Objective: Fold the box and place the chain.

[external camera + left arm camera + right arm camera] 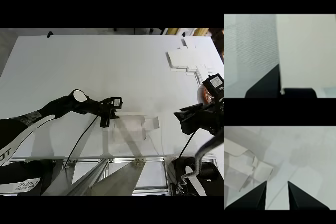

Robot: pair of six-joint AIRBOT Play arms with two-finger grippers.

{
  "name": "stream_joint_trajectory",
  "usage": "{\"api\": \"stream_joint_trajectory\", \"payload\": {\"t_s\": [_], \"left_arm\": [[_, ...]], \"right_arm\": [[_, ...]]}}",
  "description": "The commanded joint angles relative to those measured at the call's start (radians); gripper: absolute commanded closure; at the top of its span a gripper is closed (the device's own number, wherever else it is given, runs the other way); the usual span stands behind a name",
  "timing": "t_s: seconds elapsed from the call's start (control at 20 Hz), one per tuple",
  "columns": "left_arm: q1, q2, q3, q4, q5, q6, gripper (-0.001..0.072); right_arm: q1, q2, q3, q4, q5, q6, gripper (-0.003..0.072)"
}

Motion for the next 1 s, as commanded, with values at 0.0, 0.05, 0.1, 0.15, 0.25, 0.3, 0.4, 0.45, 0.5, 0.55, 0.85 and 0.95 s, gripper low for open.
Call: {"api": "stream_joint_trajectory", "payload": {"t_s": [0.0,0.05,0.1,0.15,0.25,0.3,0.4,0.45,0.5,0.55,0.85,0.95], "left_arm": [[-0.006,0.047,0.000,0.063,0.055,0.003,0.0710],[-0.006,0.046,0.000,0.079,0.041,-0.013,0.0710],[-0.006,0.040,0.000,0.092,0.024,-0.035,0.0710],[-0.006,0.032,0.000,0.091,0.013,-0.055,0.0710],[-0.006,0.014,0.000,0.090,0.013,-0.061,0.0709],[-0.006,0.007,0.000,0.091,0.013,-0.055,0.0709],[-0.006,0.000,0.000,0.091,0.013,-0.053,0.0708],[-0.006,0.000,0.000,0.091,0.010,-0.053,0.0708],[-0.006,0.000,0.000,0.091,0.011,-0.053,0.0708],[-0.006,0.000,0.000,0.091,0.014,-0.053,0.0707],[-0.006,-0.010,0.000,0.090,0.013,-0.005,0.0702],[-0.006,-0.014,0.000,0.079,0.005,0.018,0.0702]], "right_arm": [[0.001,0.001,0.000,-0.001,0.007,-0.001,0.0390],[0.001,0.000,0.001,-0.001,0.007,-0.001,0.0390],[0.001,0.000,0.000,-0.001,0.007,-0.001,0.0390],[0.001,-0.002,0.000,-0.001,0.007,-0.001,0.0390],[0.001,-0.006,0.000,-0.001,0.007,-0.001,0.0390],[0.001,-0.008,0.000,-0.001,0.007,-0.001,0.0390],[0.001,-0.011,0.000,-0.001,0.008,-0.001,0.0390],[0.001,-0.013,0.000,-0.001,0.008,-0.001,0.0390],[0.001,-0.014,0.000,-0.001,0.008,-0.001,0.0390],[0.001,-0.015,0.000,-0.001,0.008,-0.001,0.0390],[0.001,-0.015,0.000,-0.001,0.009,-0.001,0.0390],[0.001,-0.015,0.000,-0.001,0.009,-0.001,0.0391]]}}
